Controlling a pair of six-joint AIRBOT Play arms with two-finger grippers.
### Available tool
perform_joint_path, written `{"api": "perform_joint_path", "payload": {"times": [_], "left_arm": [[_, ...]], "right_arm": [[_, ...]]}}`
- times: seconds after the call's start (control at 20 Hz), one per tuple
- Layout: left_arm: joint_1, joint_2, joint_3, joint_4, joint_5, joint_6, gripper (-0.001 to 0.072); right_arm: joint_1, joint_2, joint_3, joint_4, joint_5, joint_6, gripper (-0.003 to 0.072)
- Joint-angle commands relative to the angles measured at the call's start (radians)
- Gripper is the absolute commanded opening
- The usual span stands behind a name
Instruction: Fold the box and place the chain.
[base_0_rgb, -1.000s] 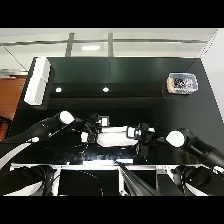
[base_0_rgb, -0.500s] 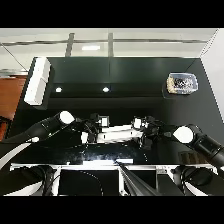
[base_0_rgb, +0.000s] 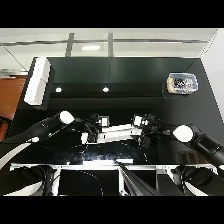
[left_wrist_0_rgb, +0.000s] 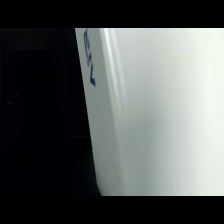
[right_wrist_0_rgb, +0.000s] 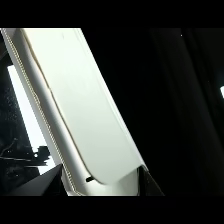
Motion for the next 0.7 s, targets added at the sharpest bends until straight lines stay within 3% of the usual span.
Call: {"api": "perform_joint_path", "payload": {"times": [0.0, 0.35, 0.65], "left_arm": [[0.0, -0.001, 0.0, 0.0, 0.0, 0.0, 0.0026], [0.0, 0.0, 0.0, 0.0, -0.002, 0.0, 0.0026], [0.001, 0.0, 0.034, 0.063, -0.097, 0.001, 0.0024]], "right_arm": [[0.0, -0.026, 0.001, 0.022, -0.01, -0.055, 0.0584], [-0.067, -0.026, 0.001, 0.045, -0.002, -0.087, 0.0584], [-0.066, -0.026, 0.001, 0.087, 0.077, -0.176, 0.0583]]}}
